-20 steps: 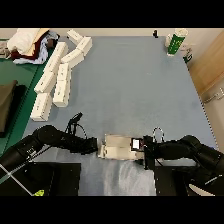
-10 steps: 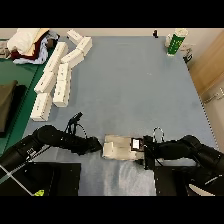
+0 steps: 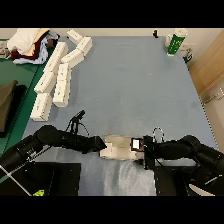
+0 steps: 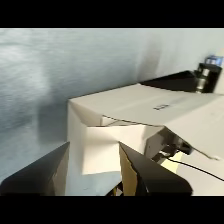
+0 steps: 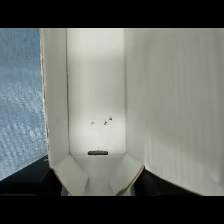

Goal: Fold the box.

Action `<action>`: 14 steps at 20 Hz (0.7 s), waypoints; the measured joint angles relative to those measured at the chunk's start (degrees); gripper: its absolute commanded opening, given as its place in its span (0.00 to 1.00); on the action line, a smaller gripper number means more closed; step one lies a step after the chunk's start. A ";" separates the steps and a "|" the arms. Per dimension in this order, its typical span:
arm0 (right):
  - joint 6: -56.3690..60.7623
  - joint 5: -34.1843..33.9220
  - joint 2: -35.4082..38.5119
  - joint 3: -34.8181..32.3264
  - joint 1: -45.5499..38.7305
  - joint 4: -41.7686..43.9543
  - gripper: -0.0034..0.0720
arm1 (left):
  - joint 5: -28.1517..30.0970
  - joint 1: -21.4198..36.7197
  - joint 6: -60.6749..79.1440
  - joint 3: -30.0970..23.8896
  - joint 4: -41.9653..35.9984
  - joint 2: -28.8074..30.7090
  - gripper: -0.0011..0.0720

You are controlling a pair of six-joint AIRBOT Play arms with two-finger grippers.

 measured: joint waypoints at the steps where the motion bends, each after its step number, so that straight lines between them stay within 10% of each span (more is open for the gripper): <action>1: 0.00 0.00 0.00 0.00 0.00 0.00 0.80 | 1.11 -0.90 0.94 0.00 -1.01 0.00 0.68; 6: 0.00 0.00 0.00 0.00 0.00 -0.02 0.80 | 4.42 -4.11 -1.62 0.02 0.09 -0.02 0.68; 14: 0.00 0.00 0.00 0.00 0.00 0.00 0.80 | 3.56 -15.08 -28.24 6.93 22.82 -3.72 0.66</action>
